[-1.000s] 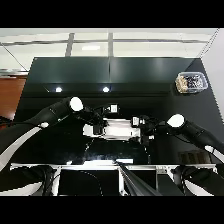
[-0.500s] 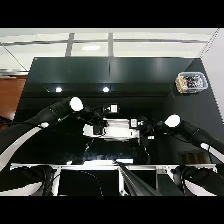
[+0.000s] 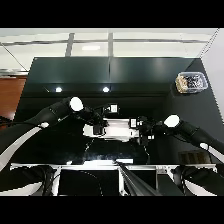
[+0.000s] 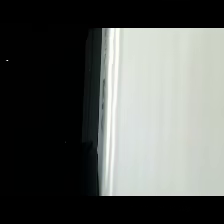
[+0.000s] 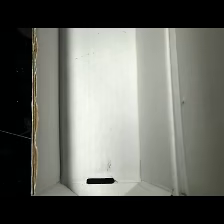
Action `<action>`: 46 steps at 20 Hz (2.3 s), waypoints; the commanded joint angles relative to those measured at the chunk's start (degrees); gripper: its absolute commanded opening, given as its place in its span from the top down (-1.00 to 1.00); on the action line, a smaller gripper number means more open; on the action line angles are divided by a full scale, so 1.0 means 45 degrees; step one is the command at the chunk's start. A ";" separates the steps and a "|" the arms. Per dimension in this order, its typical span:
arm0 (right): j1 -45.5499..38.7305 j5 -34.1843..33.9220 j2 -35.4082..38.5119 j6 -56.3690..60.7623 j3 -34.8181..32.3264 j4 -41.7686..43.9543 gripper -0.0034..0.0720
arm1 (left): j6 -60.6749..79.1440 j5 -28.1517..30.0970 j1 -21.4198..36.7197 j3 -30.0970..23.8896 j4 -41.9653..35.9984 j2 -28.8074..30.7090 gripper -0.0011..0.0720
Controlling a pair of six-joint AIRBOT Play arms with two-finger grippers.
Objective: Fold the box and place the chain.
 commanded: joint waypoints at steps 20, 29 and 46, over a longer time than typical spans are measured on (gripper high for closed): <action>0.0005 -0.0121 -0.0010 0.0029 0.0000 -0.0019 -0.18 | -0.7004 -0.4216 0.0005 0.0024 0.5649 0.3730 0.87; 0.0005 -0.0019 -0.0010 0.0034 0.0000 0.0000 -0.18 | -0.5717 0.0733 0.0000 -0.2560 -0.5508 0.3963 0.89; 0.0005 0.0267 -0.0010 0.0029 0.0000 -0.0024 0.75 | -0.4619 0.3886 0.0000 -0.2705 -0.4415 0.1749 0.89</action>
